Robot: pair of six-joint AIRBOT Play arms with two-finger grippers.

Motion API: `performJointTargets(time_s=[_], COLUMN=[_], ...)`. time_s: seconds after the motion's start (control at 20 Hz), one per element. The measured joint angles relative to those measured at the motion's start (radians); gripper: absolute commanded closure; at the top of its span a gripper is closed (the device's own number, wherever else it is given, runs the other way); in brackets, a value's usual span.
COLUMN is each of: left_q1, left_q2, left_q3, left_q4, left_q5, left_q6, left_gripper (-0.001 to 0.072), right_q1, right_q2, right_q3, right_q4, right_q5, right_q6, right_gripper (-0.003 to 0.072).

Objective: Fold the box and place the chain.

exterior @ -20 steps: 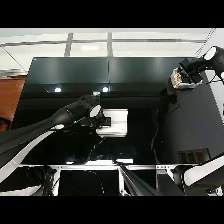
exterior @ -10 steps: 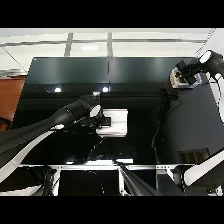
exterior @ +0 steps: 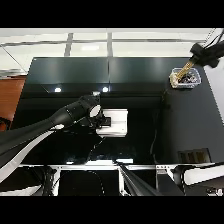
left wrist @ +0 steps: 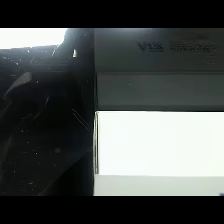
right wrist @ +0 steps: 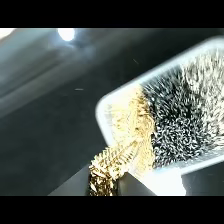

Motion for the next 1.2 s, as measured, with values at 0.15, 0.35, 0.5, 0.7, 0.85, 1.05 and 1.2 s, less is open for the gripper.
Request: performJointTargets(time_s=[0.15,0.35,0.5,0.7,0.85,1.05,1.2], left_q1=[0.000,0.000,0.000,0.000,0.000,0.000,0.000], left_q2=[0.000,0.000,0.000,0.000,0.000,0.000,0.000], left_q3=[0.000,0.000,0.000,0.000,0.000,0.000,0.000], left_q4=[0.000,0.000,0.000,0.000,0.000,0.000,0.000], left_q5=[0.000,0.001,0.002,0.008,0.008,0.009,0.008], left_q6=[0.000,0.000,0.000,0.000,0.000,0.000,0.000], left_gripper=[0.0683,0.0683,0.0683,0.0683,0.0683,0.0683,0.0683], right_q1=[-0.001,0.000,0.031,0.117,0.171,0.241,0.307], right_q2=[0.160,0.362,0.480,0.585,0.622,0.639,0.642], right_q3=[0.006,0.009,0.009,0.009,0.009,0.009,0.009], right_q4=[0.045,0.153,0.229,0.286,0.365,0.490,0.554], right_q5=[0.049,0.122,0.199,0.290,0.336,0.394,0.427], right_q6=[-0.101,-0.184,-0.225,-0.247,-0.254,-0.257,-0.258], right_gripper=[0.0677,0.0677,0.0676,0.0676,0.0676,0.0676,0.0676])
